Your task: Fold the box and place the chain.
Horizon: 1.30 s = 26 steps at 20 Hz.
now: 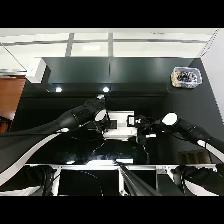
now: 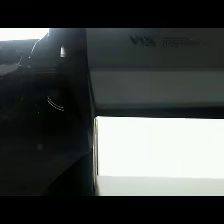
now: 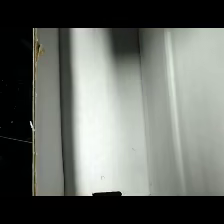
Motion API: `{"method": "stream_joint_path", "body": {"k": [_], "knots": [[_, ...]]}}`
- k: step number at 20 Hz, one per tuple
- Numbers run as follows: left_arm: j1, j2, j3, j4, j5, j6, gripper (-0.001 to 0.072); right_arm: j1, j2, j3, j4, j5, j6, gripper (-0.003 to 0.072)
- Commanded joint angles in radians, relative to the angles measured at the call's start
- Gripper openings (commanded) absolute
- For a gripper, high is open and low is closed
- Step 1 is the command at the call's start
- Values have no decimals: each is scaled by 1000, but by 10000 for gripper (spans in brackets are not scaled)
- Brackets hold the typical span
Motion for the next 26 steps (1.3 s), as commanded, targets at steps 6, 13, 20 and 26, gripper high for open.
{"method": "stream_joint_path", "body": {"k": [6,13,20,26], "knots": [[-37,5,-2,58,-61,2,25,-10,157,2,-216,135,172,701],[-35,4,-2,61,-47,2,25,-9,157,1,-235,134,171,678],[-35,3,-2,61,-48,2,25,58,154,0,-143,45,187,67],[-35,3,-2,62,-47,2,25,114,153,0,-108,-29,286,68]]}}
